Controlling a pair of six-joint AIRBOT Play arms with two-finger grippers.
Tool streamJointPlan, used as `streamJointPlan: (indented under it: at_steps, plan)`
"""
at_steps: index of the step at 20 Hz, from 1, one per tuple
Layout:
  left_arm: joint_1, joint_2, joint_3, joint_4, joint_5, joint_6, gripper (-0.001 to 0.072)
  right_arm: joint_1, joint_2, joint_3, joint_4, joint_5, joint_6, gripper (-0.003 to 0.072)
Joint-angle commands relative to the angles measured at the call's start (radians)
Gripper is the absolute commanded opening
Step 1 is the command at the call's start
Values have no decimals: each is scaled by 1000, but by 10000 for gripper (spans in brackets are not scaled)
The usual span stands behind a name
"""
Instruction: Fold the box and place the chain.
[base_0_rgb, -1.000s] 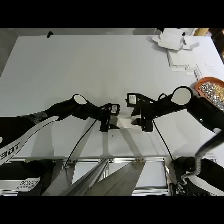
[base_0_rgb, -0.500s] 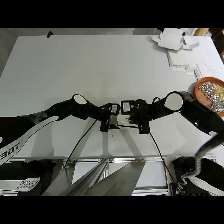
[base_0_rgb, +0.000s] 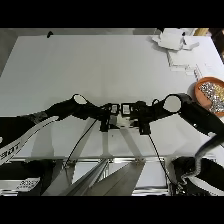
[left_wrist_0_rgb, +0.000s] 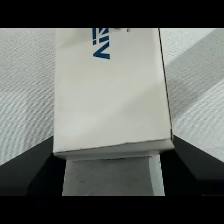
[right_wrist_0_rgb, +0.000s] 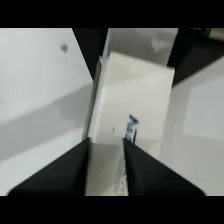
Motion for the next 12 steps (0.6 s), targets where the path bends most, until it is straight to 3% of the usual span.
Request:
streamJointPlan:
  at_steps: [1,8,11,12]
  plan:
    - [1,0,0,0,0,-2,272,2,6,0,24,46,1,325]
    - [1,0,0,0,0,-2,272,0,104,0,24,64,2,307]
    - [1,0,0,0,0,-2,272,-14,108,0,27,66,2,35]
    - [1,0,0,0,0,-2,272,-22,107,0,28,63,2,22]
